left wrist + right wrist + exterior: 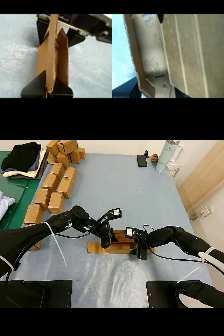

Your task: Fold the box.

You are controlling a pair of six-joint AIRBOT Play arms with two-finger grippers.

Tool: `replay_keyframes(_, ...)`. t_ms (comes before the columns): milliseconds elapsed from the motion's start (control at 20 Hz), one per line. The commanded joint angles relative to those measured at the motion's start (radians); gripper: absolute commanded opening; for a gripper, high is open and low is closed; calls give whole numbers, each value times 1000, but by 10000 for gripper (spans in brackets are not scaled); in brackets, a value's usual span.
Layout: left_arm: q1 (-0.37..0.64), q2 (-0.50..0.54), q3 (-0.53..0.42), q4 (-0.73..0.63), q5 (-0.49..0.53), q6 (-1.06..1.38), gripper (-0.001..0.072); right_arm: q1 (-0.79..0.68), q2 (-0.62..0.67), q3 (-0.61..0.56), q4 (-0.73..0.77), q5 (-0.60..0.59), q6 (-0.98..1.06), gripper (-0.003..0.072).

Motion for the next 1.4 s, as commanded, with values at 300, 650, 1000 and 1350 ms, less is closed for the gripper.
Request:
replay_keyframes(300,16,12,1,41,-24,-108,366,1,0,0,0,-2,1,533)
replay_keyframes(650,112,147,1,402,-170,-600,700,1,0,0,1,-1,0,534)
replay_keyframes(1000,112,163,0,497,-308,-755,700,1,5,0,1,-16,0,537)
replay_keyframes(1350,112,163,0,494,-259,-755,700,1,8,0,1,-15,0,598)
